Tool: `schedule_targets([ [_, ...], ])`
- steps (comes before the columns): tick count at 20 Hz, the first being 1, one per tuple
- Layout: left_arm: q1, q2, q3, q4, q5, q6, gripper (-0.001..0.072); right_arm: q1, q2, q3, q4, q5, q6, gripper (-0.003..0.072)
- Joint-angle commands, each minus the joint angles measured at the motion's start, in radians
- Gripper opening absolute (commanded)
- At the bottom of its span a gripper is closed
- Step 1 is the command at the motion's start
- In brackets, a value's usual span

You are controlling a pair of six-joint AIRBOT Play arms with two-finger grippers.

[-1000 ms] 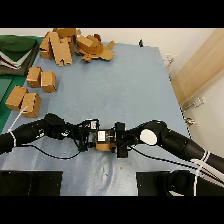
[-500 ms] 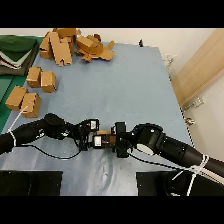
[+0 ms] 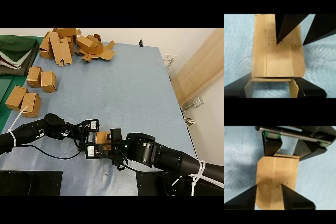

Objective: Fold the box.

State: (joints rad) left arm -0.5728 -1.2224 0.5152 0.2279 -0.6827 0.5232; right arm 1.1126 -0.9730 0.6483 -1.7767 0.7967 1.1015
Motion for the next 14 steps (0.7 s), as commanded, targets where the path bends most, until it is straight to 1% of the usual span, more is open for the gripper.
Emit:
schedule_targets([
  [1, -0.001, 0.000, 0.000, 0.000, -0.001, 0.000, 0.0456, 0.018, -0.033, 0.000, -0.071, 0.018, 0.062, 0.0441],
  [2, -0.001, 0.000, 0.000, 0.000, -0.001, 0.000, 0.0456, 0.018, -0.042, 0.000, -0.087, 0.018, 0.063, 0.0439],
  [4, -0.001, 0.000, 0.000, 0.000, -0.006, 0.000, 0.0456, 0.018, -0.042, 0.002, -0.107, 0.026, 0.068, 0.0359],
  [5, -0.001, 0.000, 0.000, 0.000, -0.006, 0.000, 0.0457, 0.018, -0.041, 0.002, -0.109, 0.033, 0.074, 0.0349],
  [6, -0.001, 0.000, 0.000, 0.000, -0.006, 0.000, 0.0456, 0.019, -0.041, 0.002, -0.108, 0.047, 0.081, 0.0316],
  [7, -0.001, 0.000, 0.000, 0.000, -0.006, 0.000, 0.0456, 0.027, -0.041, 0.002, -0.115, 0.065, 0.089, 0.0295],
  [8, -0.001, 0.000, 0.000, 0.000, -0.006, 0.000, 0.0456, 0.036, -0.041, 0.002, -0.117, 0.074, 0.098, 0.0293],
  [9, -0.001, 0.000, 0.000, 0.000, -0.006, 0.000, 0.0456, 0.043, -0.041, 0.003, -0.117, 0.079, 0.111, 0.0264],
  [10, -0.001, 0.000, 0.000, 0.000, -0.006, 0.000, 0.0456, 0.050, -0.041, 0.003, -0.117, 0.086, 0.113, 0.0193],
  [11, -0.001, 0.000, 0.000, 0.000, -0.006, 0.000, 0.0456, 0.058, -0.041, 0.003, -0.117, 0.086, 0.113, 0.0161],
  [14, -0.001, 0.000, 0.000, 0.000, -0.006, 0.000, 0.0456, 0.065, -0.041, 0.003, -0.117, 0.086, 0.114, 0.0162],
])
